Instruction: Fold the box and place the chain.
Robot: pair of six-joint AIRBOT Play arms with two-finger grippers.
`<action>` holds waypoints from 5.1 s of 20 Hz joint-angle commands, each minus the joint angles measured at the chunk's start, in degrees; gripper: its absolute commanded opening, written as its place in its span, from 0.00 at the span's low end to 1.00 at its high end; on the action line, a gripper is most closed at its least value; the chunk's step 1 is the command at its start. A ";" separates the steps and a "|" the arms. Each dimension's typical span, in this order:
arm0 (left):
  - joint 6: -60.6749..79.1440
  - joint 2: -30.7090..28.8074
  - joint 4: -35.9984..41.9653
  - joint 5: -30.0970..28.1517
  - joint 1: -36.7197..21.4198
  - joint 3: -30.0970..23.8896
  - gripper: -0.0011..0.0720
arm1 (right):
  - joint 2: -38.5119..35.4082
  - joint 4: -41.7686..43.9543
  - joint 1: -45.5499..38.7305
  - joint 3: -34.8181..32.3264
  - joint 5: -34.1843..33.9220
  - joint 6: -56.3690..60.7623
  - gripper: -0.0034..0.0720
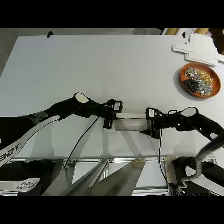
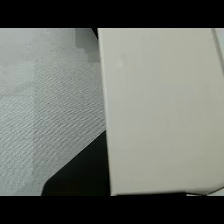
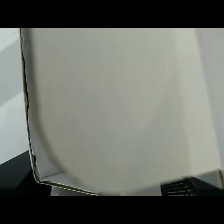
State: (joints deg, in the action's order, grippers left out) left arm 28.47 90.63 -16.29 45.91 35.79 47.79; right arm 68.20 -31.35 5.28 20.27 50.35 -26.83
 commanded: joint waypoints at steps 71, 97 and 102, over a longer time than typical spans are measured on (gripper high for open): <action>0.00 -0.13 0.00 1.09 -0.02 -0.02 0.08 | -0.46 -5.95 1.09 0.07 -2.51 2.99 0.47; -48.41 -25.46 -36.44 10.75 0.00 -0.02 0.02 | -0.46 -5.95 1.09 0.07 -2.51 2.99 0.47; -55.63 -22.93 -35.26 -2.84 15.89 -0.02 0.02 | -0.46 -5.95 1.09 0.07 -2.51 2.99 0.47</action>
State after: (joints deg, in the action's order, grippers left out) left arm -21.52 66.89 -52.27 51.42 43.94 47.72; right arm 67.75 -37.30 6.37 20.34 47.79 -23.83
